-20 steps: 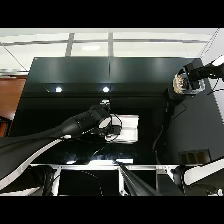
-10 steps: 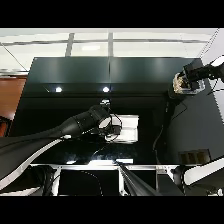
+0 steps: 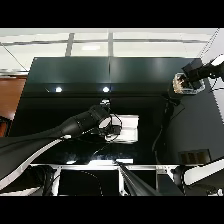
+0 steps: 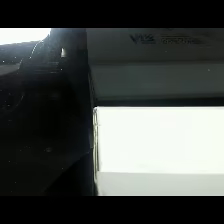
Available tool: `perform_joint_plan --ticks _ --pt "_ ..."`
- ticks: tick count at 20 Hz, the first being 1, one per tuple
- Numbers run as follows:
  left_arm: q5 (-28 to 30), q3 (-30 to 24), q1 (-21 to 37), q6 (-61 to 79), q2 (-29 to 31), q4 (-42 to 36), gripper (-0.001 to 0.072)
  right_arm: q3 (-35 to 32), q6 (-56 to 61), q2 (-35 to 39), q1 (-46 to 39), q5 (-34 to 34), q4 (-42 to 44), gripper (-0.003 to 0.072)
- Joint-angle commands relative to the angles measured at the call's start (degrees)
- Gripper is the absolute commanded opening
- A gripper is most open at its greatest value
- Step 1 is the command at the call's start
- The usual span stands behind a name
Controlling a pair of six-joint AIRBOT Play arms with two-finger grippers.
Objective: Fold the box and place the chain.
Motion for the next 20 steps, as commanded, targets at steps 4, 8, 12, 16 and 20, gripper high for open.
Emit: perform_joint_plan --ticks 4,8,12,16,20 --pt "0.0 0.0 0.0 0.0 0.0 0.0 0.0026 1.2 -27.1 10.5 -1.0 10.2 0.7 0.0005" --pt "0.0 0.0 0.0 0.0 0.0 0.0 0.0025 1.2 -31.6 24.0 -0.9 8.8 2.4 0.0003" --pt "0.0 0.0 0.0 0.0 0.0 0.0 0.0026 1.3 -33.2 36.0 -0.9 3.0 6.3 0.0003" --pt "0.0 0.0 0.0 0.0 0.0 0.0 0.0026 6.4 -33.6 41.7 -0.9 6.7 10.8 0.0003" --pt "0.0 0.0 0.0 0.0 0.0 0.0 0.0026 7.3 -38.0 45.2 -0.9 15.3 18.7 0.0002"
